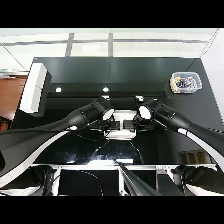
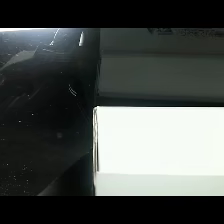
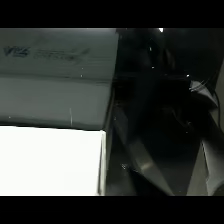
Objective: Fold the box and place the chain.
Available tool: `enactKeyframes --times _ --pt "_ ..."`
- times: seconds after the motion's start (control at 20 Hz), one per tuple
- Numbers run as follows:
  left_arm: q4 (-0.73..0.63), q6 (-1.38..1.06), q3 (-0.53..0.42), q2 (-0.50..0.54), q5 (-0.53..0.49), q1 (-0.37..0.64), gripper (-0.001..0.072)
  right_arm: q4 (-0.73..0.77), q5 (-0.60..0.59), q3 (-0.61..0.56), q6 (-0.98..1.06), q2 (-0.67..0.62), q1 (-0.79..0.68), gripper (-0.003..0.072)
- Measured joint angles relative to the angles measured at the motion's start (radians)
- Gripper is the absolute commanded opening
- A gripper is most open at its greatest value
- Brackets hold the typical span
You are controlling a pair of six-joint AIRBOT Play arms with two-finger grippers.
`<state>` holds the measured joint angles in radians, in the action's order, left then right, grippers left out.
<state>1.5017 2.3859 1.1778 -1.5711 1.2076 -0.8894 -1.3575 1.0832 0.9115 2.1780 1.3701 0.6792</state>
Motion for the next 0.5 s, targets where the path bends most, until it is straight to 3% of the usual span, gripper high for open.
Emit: enactKeyframes --times 0.05,0.1,0.25,0.3,0.35,0.4,0.45,0.5 --pt "0.000 0.000 0.000 0.000 0.000 0.000 0.0028 -0.001 0.000 0.000 0.002 0.002 0.002 0.0072" --pt "-0.002 0.000 0.000 0.000 0.000 0.000 0.0028 -0.001 0.000 0.000 0.005 0.005 0.004 0.0009" --pt "-0.003 0.001 0.000 0.000 0.001 0.000 0.0028 -0.003 0.001 0.000 0.014 0.007 0.008 0.0013" --pt "-0.002 0.001 0.000 0.000 0.001 0.000 0.0028 -0.003 0.002 0.000 0.014 0.008 0.009 0.0112" --pt "-0.001 0.000 0.000 0.000 0.001 0.000 0.0028 -0.003 0.003 0.001 0.014 0.009 0.010 0.0266" --pt "0.002 0.000 0.000 0.000 0.008 0.000 0.0028 -0.004 0.009 0.003 0.014 0.009 0.010 0.0230" --pt "0.002 -0.001 0.000 0.000 0.007 0.000 0.0028 -0.004 0.007 0.006 0.014 0.009 0.010 0.0024" --pt "0.001 0.000 0.000 0.000 0.000 0.000 0.0028 -0.002 0.005 0.011 0.013 0.009 0.010 0.0009"
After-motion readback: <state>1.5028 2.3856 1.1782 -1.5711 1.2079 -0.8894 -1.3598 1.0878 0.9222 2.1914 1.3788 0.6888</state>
